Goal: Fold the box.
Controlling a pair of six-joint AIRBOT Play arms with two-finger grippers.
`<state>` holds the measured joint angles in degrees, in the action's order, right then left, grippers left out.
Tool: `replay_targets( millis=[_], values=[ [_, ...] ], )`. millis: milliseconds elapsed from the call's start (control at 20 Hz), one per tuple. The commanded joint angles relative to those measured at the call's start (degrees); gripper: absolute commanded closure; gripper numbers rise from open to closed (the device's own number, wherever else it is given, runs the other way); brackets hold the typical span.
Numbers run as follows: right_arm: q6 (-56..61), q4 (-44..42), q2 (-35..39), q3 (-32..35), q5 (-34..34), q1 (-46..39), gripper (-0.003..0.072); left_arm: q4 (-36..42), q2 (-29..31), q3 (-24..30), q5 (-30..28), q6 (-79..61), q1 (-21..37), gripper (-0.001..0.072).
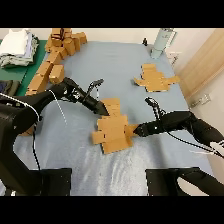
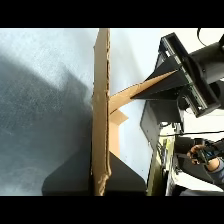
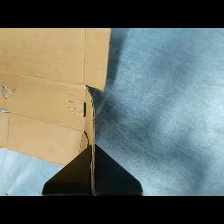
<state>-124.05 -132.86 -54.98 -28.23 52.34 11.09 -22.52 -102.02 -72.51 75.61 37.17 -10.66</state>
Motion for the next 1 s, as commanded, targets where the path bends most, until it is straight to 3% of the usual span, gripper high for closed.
replay_targets(
  millis=[0, 50, 300, 350, 400, 450, 800, 950],
  values=[
    [1.8, 0.7, 0.1, -0.1, -2.1, -0.1, 0.0389, 1.2, 0.0, -0.3, 0.3, -0.6, -0.1, 0.0697],
    [3.8, 1.4, 0.1, -0.4, -3.5, -0.6, 0.015, 2.1, 0.1, -0.9, 0.3, -1.7, -0.1, 0.0698],
    [15.7, 8.0, 0.1, -7.3, -3.7, -7.5, 0.0127, 2.6, 6.0, -0.3, -4.6, -12.1, -2.9, 0.0702],
    [16.5, 7.9, 0.1, -9.1, -2.8, -8.9, 0.0217, 2.9, 7.1, 0.8, -6.6, -14.4, -4.1, 0.0702],
    [16.7, 7.9, 0.1, -10.7, -1.9, -9.5, 0.0408, 3.0, 7.8, 1.8, -8.4, -16.5, -5.5, 0.0703],
    [16.7, 7.6, 0.1, -11.9, -1.6, -9.7, 0.0537, 3.1, 8.5, 2.7, -10.0, -18.2, -6.8, 0.0703],
    [16.7, 5.3, 0.0, -13.3, -2.8, -9.7, 0.0542, 5.1, 17.9, 12.8, -23.0, -34.2, -13.4, 0.0704],
    [16.7, 5.2, 0.0, -13.2, -3.8, -9.7, 0.0542, 6.0, 19.0, 17.1, -26.2, -39.1, -14.0, 0.0703]
  ],
)
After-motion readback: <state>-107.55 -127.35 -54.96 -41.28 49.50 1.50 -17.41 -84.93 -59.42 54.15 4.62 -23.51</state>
